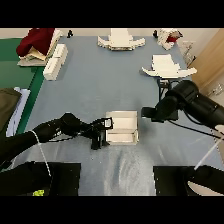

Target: Fold the box.

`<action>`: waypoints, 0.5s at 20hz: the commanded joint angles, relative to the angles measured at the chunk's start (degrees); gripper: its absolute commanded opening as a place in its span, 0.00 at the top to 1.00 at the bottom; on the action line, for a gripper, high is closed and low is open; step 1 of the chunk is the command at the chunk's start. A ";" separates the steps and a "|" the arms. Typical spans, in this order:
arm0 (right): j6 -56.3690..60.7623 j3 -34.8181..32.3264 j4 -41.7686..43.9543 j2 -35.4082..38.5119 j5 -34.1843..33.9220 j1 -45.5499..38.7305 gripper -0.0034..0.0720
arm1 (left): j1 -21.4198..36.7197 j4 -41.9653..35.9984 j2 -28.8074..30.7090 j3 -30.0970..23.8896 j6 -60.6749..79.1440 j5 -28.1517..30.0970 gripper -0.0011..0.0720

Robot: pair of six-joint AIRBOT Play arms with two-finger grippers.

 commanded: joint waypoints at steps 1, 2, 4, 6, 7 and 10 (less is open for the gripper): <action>-16.98 -1.81 15.50 -4.24 7.72 -12.52 0.95 | 0.07 0.00 -0.02 0.07 0.00 0.02 0.35; -21.90 -1.79 22.27 -6.43 9.53 -15.02 0.95 | 0.07 0.00 -0.02 0.07 0.00 0.00 0.35; -34.34 -1.68 39.36 -11.19 11.26 -19.15 0.95 | 0.07 0.00 -0.02 0.07 0.00 0.00 0.35; -44.63 -1.55 53.96 -15.82 10.10 -21.75 0.95 | 0.07 0.00 -0.02 0.07 0.00 0.00 0.35; -48.39 -1.25 59.06 -17.90 8.13 -22.47 0.95 | 0.07 0.00 -0.02 0.07 0.00 0.00 0.35; -56.13 0.98 67.12 -23.67 -0.57 -22.93 0.95 | 0.07 0.00 -0.02 0.07 0.00 0.00 0.35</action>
